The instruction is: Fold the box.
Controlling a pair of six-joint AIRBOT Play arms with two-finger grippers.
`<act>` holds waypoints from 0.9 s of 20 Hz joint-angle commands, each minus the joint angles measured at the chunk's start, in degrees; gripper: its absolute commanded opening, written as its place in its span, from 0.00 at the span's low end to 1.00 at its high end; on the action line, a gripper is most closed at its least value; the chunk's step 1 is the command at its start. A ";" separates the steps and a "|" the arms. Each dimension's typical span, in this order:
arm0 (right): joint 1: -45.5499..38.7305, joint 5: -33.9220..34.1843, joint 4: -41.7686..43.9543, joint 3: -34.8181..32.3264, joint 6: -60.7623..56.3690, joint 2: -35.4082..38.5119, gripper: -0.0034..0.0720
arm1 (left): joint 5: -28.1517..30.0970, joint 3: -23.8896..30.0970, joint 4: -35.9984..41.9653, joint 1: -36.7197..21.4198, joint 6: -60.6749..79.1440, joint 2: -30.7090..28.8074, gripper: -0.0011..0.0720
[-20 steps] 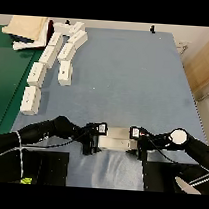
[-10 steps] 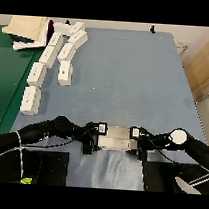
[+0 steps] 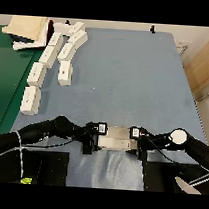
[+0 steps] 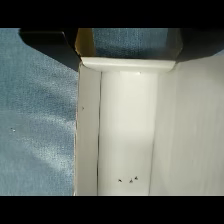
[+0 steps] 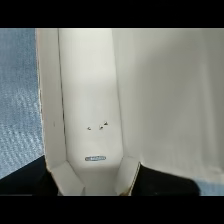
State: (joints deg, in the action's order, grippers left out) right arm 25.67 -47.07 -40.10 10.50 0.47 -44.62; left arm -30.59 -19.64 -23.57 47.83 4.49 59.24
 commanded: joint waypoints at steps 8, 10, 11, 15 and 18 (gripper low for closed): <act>0.04 -1.25 2.40 0.79 0.04 1.75 1.00 | 0.00 0.00 0.00 0.02 0.00 -0.04 0.62; 0.04 -1.99 1.70 0.79 0.00 3.72 1.00 | 0.02 0.00 -0.02 0.02 0.00 -0.04 0.62; 0.02 -2.29 0.70 0.79 -0.22 4.66 1.00 | 0.02 0.00 0.00 0.02 0.00 -0.04 0.62; 0.00 -4.83 -7.78 0.81 -7.06 8.46 1.00 | 0.00 0.00 0.00 0.02 0.00 -0.04 0.62; 0.00 -5.38 -12.28 0.81 -11.85 12.72 0.99 | 0.00 0.00 -0.02 0.02 0.00 -0.04 0.62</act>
